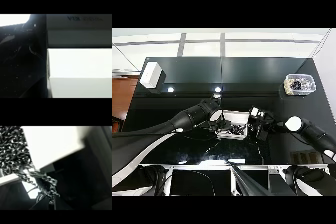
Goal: Fold the box and place the chain.
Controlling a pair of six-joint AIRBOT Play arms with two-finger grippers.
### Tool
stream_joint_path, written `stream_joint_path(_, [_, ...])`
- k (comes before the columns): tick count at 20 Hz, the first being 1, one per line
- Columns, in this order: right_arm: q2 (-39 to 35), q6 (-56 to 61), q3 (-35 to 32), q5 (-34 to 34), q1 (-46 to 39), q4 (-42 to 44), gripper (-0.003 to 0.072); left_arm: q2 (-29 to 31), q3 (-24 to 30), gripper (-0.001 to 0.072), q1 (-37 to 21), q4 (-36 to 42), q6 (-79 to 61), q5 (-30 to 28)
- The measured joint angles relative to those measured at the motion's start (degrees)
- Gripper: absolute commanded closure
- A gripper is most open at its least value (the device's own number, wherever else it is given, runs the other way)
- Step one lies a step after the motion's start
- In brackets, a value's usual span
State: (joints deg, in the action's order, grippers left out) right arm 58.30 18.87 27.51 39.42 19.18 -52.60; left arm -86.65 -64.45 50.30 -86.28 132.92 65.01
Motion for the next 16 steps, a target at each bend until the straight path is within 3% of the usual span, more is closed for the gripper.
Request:
stream_joint_path(9, [-5.4, 16.7, 18.3, 30.9, -2.7, -4.1, 0.0673, 0.0, 0.0, 0.0679, 0.0, 0.0, 0.0, 0.0])
stream_joint_path(16, [-5.8, 20.2, 29.9, 41.0, -2.8, 8.1, 0.0673, 0.0, 0.0, 0.0679, 0.0, 0.0, 0.0, 0.0])
